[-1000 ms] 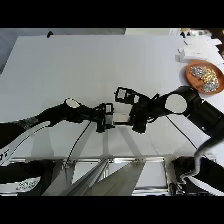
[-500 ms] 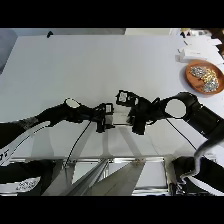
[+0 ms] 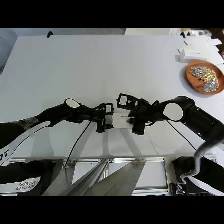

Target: Fold the box and place the chain.

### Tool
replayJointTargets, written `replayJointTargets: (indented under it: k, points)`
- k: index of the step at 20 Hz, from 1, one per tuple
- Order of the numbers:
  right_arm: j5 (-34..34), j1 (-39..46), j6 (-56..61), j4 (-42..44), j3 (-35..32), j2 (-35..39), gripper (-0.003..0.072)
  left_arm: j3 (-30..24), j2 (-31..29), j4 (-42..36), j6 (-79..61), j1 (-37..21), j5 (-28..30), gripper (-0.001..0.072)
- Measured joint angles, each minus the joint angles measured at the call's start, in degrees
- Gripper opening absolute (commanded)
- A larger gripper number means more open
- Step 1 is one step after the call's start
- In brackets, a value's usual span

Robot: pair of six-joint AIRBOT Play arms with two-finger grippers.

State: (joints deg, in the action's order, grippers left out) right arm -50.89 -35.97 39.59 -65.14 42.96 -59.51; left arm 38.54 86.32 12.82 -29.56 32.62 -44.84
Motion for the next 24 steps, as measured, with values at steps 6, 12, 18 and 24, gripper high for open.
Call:
replayJointTargets:
  k: [6, 12, 18, 24]
  points:
    - [-1.42, 0.02, -5.07, 2.38, -0.22, -1.16, 0.0217, 0.02, 0.0, 0.02, 0.0, 0.0, -0.02, 0.0254]
    - [-1.31, 0.02, -8.85, 1.01, -0.22, -1.31, 0.0217, 0.02, 0.0, 0.02, 0.02, 0.0, -0.02, 0.0254]
    - [1.03, 0.02, -9.51, -2.05, -0.24, -1.38, 0.0217, 0.0, 0.0, 0.0, 0.07, 0.0, 0.0, 0.0254]
    - [-2.86, 0.02, -10.05, -2.14, -0.22, -1.38, 0.0217, 0.0, 0.0, 0.0, 0.0, 0.0, 0.0, 0.0254]
